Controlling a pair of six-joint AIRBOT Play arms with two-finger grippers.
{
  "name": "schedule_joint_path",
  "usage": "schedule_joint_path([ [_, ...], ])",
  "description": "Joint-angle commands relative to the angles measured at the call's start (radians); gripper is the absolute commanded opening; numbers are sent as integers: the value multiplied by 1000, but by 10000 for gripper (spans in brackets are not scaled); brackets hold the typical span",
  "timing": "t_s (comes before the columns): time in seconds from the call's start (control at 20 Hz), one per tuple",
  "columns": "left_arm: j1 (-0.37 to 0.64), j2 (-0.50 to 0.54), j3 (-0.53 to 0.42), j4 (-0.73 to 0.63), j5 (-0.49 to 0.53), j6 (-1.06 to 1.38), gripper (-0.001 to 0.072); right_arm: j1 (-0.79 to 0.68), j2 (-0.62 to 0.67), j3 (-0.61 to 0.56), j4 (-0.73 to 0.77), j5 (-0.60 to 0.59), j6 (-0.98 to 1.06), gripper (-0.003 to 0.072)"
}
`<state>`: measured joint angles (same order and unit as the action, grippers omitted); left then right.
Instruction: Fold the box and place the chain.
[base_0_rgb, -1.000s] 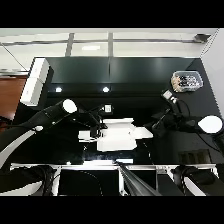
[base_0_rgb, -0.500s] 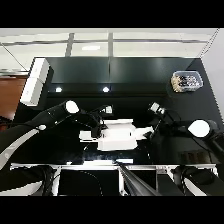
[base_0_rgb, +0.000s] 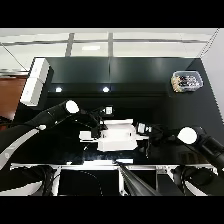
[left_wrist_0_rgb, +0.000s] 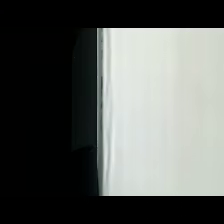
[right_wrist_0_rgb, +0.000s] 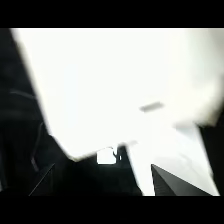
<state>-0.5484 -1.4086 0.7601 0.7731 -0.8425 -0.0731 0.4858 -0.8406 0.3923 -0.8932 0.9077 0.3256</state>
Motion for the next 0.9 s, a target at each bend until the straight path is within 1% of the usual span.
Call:
schedule_joint_path([
  [0.0,0,-1,-1,0,-1,0,27,62,-55,-2,48,-5,-156,685],
  [0.15,0,0,-1,0,-5,0,27,97,-69,-2,52,-69,-166,686],
  [0.3,0,0,-1,0,-6,0,27,98,-69,-2,69,-138,-167,685],
  [0.55,0,0,-1,0,-7,-1,27,98,-69,2,171,-222,-182,685],
  [0.85,0,0,-1,-5,-7,-1,27,94,-69,28,158,-239,-163,685],
])
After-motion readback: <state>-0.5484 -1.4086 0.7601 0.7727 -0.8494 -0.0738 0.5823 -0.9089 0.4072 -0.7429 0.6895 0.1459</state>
